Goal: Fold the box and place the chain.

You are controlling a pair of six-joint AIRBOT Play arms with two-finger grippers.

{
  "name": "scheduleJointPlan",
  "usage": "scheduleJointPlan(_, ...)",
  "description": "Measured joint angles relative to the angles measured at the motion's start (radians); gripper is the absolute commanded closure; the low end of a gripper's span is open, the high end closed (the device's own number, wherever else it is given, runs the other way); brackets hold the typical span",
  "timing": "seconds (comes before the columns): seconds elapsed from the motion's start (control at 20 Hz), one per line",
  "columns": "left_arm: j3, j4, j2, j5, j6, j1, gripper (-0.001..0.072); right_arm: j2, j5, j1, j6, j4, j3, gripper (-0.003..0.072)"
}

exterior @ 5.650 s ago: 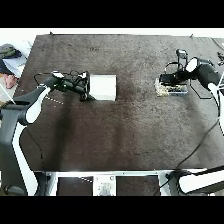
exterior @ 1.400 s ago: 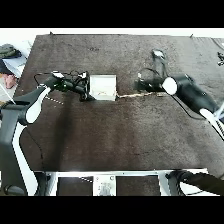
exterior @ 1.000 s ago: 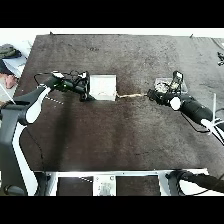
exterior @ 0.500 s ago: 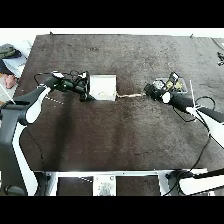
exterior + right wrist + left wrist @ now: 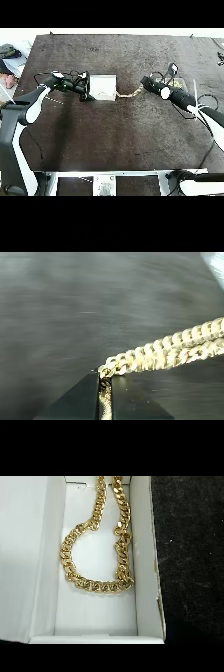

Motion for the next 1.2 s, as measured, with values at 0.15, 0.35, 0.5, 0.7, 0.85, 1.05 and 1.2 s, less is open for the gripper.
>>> scheduleJointPlan(0.15, 0.000, 0.000, 0.000, 0.000, 0.000, 0.000, 0.0355, 0.109, -0.034, 0.091, -0.012, -0.026, 0.001, 0.0701)
scheduleJointPlan(0.35, 0.000, 0.000, 0.000, 0.000, 0.000, 0.000, 0.0355, 0.193, -0.117, 0.211, -0.023, -0.039, 0.005, 0.0702)
scheduleJointPlan(0.5, 0.000, 0.000, 0.000, 0.000, 0.000, 0.000, 0.0355, 0.209, -0.171, 0.284, -0.025, -0.042, 0.023, 0.0702)
scheduleJointPlan(0.7, 0.000, 0.000, 0.000, 0.000, 0.000, 0.000, 0.0355, 0.195, -0.224, 0.351, -0.025, -0.045, 0.070, 0.0702)
scheduleJointPlan(0.85, 0.000, 0.000, 0.000, 0.000, 0.000, 0.000, 0.0355, 0.159, -0.241, 0.388, -0.025, -0.046, 0.110, 0.0701)
scheduleJointPlan(1.05, 0.000, 0.000, 0.000, 0.000, 0.000, 0.000, 0.0355, 0.096, -0.247, 0.423, -0.023, -0.045, 0.137, 0.0702)
scheduleJointPlan(1.2, 0.000, 0.000, 0.000, 0.000, 0.000, 0.000, 0.0355, 0.063, -0.255, 0.437, -0.006, -0.042, 0.151, 0.0702)
